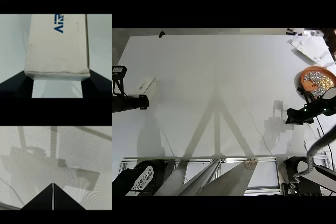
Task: Fold the box and place the chain.
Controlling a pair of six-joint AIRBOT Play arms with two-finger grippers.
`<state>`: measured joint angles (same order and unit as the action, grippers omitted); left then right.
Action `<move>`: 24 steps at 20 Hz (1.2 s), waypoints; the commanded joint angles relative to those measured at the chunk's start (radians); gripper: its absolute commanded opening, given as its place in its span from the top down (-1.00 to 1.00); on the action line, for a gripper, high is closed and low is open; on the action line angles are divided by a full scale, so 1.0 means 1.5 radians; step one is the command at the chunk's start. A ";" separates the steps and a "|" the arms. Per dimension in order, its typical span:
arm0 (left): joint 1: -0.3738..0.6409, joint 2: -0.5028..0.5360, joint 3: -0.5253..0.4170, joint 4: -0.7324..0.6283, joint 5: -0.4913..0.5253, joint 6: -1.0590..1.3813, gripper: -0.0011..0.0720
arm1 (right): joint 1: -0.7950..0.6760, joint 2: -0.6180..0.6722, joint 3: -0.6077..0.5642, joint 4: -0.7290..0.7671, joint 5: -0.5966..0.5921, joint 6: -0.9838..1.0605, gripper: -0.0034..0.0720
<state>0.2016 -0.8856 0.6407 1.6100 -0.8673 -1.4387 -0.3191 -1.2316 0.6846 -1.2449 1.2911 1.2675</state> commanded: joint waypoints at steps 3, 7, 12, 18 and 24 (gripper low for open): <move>0.056 -0.046 -0.057 0.014 -0.038 -0.018 0.96 | -0.001 -0.001 0.001 0.000 0.002 0.000 0.86; 0.057 -0.077 -0.071 0.014 -0.055 -0.018 0.96 | -0.001 -0.001 0.001 0.000 0.002 0.000 0.86; 0.057 -0.082 -0.071 0.014 -0.067 -0.016 -0.44 | -0.001 -0.001 0.001 0.000 0.002 0.000 0.86; 0.056 -0.080 -0.071 0.012 -0.083 -0.008 -0.95 | -0.001 -0.001 0.001 0.000 0.002 0.000 0.86; 0.056 0.011 -0.071 0.012 -0.119 -0.001 -0.95 | -0.001 -0.001 0.001 0.000 0.002 0.000 0.86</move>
<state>0.2855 -0.9360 0.5343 1.6279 -1.0172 -1.4437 -0.3191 -1.2316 0.6846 -1.2449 1.2942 1.2675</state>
